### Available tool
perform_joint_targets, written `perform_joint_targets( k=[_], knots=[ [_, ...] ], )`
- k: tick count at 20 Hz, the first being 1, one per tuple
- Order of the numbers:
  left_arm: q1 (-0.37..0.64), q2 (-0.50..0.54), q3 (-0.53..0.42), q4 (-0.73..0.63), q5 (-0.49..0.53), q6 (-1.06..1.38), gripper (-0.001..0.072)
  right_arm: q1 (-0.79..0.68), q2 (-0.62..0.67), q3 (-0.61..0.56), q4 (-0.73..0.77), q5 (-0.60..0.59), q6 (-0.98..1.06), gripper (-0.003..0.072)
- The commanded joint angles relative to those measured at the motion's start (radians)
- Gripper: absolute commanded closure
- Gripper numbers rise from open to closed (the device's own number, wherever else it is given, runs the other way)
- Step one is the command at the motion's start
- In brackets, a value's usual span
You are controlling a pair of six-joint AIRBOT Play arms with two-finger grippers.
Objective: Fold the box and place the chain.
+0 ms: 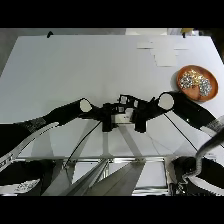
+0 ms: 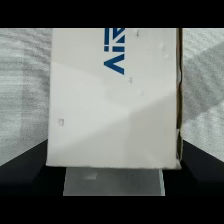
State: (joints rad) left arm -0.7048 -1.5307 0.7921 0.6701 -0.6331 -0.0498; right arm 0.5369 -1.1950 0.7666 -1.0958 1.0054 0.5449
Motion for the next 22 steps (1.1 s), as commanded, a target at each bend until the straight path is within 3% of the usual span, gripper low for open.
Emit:
perform_joint_targets(
  k=[1,6,11,17,20,22],
  knots=[
    [0.000,0.001,0.000,0.000,0.000,0.000,0.0698,0.001,-0.001,0.000,-0.007,-0.008,0.006,0.0670],
    [0.000,0.001,0.000,0.000,0.000,0.000,0.0698,0.001,0.043,0.000,-0.021,-0.030,0.038,0.0670],
    [0.000,0.001,0.000,0.000,0.000,0.000,0.0698,-0.057,0.212,0.001,-0.283,-0.001,0.375,0.0671],
    [0.000,0.001,0.000,0.000,0.000,0.000,0.0698,-0.430,0.188,-0.001,-0.389,0.090,0.626,0.0671],
    [-0.001,0.000,0.000,0.000,0.000,0.000,0.0698,-0.618,0.183,-0.007,-0.389,0.029,0.899,0.0671],
    [-0.001,0.000,0.000,0.000,0.000,0.000,0.0698,-0.676,0.183,-0.007,-0.394,0.034,0.949,0.0671]
  ],
)
